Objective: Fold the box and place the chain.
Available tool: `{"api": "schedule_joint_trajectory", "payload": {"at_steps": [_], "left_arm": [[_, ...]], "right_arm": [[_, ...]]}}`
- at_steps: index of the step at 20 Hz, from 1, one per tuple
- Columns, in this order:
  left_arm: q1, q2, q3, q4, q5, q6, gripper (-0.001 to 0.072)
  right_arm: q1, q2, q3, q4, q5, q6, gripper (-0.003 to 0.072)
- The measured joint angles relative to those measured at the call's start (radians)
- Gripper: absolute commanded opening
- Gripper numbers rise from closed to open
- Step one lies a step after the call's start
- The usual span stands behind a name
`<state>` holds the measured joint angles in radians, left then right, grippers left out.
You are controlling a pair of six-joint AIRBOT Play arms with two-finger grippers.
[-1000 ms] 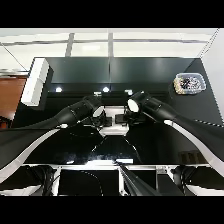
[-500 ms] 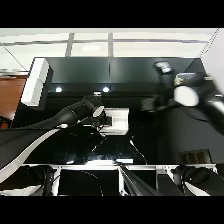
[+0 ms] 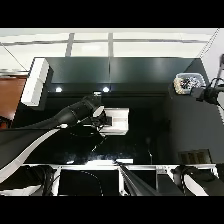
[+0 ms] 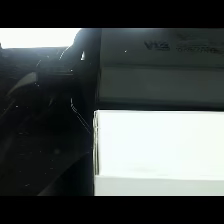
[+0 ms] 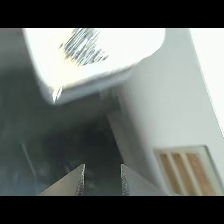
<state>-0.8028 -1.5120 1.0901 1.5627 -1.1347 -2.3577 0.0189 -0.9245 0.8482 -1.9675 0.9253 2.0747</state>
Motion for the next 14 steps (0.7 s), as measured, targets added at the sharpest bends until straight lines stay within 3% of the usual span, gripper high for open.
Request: {"api": "schedule_joint_trajectory", "payload": {"at_steps": [2, 3, 4, 5, 8, 14], "left_arm": [[0.0, 0.0, 0.0, 0.0, 0.0, 0.0, 0.0033], [0.0, 0.0, 0.0, 0.0, 0.0, 0.0, 0.0033], [0.0, 0.0, 0.0, 0.0, 0.0, 0.0, 0.0033], [0.0, 0.0, 0.0, 0.0, 0.0, 0.001, 0.0033], [0.0, 0.0, 0.0, 0.0, 0.0, 0.002, 0.0033], [0.0, 0.0, 0.0, 0.0, 0.0, 0.002, 0.0033]], "right_arm": [[-0.068, -0.031, -0.021, -0.002, -0.114, 0.072, 0.0278], [-0.095, -0.056, -0.017, 0.009, -0.16, 0.099, 0.0312], [-0.118, -0.085, -0.003, 0.034, -0.188, 0.117, 0.0625], [-0.141, -0.124, 0.023, 0.066, -0.212, 0.129, 0.0688], [-0.199, -0.272, 0.152, 0.229, -0.179, 0.056, 0.0688], [-0.275, -0.587, 0.489, 0.499, 0.056, -0.039, 0.0687]]}}
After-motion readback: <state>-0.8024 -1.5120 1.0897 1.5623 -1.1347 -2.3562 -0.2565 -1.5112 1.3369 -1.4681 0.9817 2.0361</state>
